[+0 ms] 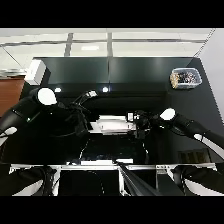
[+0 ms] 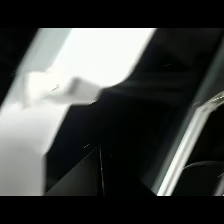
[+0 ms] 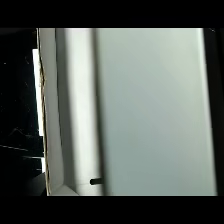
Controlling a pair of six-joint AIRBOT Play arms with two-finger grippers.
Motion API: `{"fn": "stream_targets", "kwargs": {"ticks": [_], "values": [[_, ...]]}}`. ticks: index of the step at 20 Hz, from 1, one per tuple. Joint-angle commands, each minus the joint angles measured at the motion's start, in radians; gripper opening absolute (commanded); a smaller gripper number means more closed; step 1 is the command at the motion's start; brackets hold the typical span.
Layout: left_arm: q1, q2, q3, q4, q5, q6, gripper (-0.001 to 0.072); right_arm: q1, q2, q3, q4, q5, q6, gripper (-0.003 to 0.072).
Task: Fold the box and place the chain.
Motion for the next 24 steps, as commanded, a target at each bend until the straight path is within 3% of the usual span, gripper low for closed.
{"fn": "stream_targets", "kwargs": {"ticks": [1,5,7,10,16,20,24], "values": [[-0.025,0.001,-0.055,-0.296,0.164,0.064,0.0029,0.001,-0.001,0.000,0.000,0.001,0.000,0.0469],[-0.026,-0.007,-0.056,-0.349,0.649,0.083,0.0029,0.001,-0.001,0.000,-0.001,0.004,0.000,0.0468],[-0.026,-0.038,-0.052,-0.267,0.719,0.082,0.0029,0.001,-0.001,0.000,-0.001,0.004,0.000,0.0305],[-0.029,-0.115,-0.052,-0.143,0.623,0.079,0.0029,0.001,-0.001,0.000,-0.001,0.004,0.000,0.0305],[-0.030,-0.209,-0.052,-0.127,0.445,0.079,0.0029,0.001,-0.001,0.000,-0.001,0.004,0.000,0.0305],[-0.023,-0.207,-0.023,-0.098,0.417,0.078,0.0028,0.001,-0.001,0.000,-0.001,0.003,0.000,0.0305],[0.018,-0.104,0.037,0.084,0.378,-0.087,0.0028,0.001,-0.001,0.000,-0.001,0.003,0.000,0.0305]]}}
